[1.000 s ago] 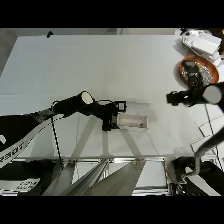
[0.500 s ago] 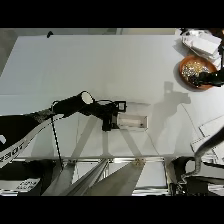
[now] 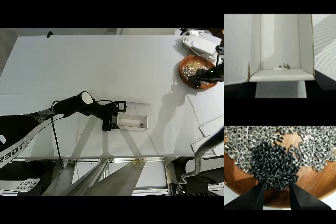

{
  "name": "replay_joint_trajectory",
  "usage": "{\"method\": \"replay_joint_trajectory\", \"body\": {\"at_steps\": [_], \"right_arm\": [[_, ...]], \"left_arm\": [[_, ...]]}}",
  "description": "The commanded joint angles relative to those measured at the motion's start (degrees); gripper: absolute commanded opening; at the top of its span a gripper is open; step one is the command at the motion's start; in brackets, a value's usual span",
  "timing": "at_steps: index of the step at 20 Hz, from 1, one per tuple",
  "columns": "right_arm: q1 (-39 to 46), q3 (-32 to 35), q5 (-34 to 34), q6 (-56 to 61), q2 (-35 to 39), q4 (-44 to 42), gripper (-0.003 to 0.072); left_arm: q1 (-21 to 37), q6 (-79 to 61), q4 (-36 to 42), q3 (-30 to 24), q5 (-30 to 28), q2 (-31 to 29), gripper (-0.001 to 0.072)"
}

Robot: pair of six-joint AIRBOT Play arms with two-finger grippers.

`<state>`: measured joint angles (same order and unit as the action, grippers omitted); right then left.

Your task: Fold the box and place the chain.

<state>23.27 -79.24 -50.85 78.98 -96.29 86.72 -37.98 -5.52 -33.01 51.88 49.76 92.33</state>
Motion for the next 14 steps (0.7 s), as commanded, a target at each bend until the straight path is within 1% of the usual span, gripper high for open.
{"method": "replay_joint_trajectory", "body": {"at_steps": [1,4,7,10,11,13,14], "right_arm": [[0.07,-0.44,-0.96,-2.16,-1.75,-0.50,0.0294],[0.07,-0.44,-2.69,-4.33,-2.54,-0.33,0.0294],[0.07,-0.44,-1.92,-4.33,-2.71,-0.31,0.0287],[0.07,-0.44,-1.14,-4.33,-3.61,-0.15,0.0246],[0.07,-0.44,-1.18,-4.33,-3.87,-0.04,0.0197],[0.07,-0.44,-1.16,-4.52,-3.78,0.04,0.0019],[0.07,-0.44,-1.25,-4.52,-3.54,0.02,0.0013]], "left_arm": [[0.02,-0.02,-0.02,0.04,0.02,-0.02,0.0134],[0.02,-0.02,-0.02,0.04,0.00,-0.02,0.0134],[0.02,-0.02,-0.02,0.04,-0.02,-0.02,0.0134],[0.02,-0.02,-0.02,0.04,-0.02,-0.02,0.0134],[0.02,-0.02,0.00,0.04,0.00,-0.02,0.0134],[0.02,-0.02,-0.02,0.04,0.00,-0.02,0.0134],[0.02,-0.02,-0.02,0.04,-0.02,-0.02,0.0134]]}}
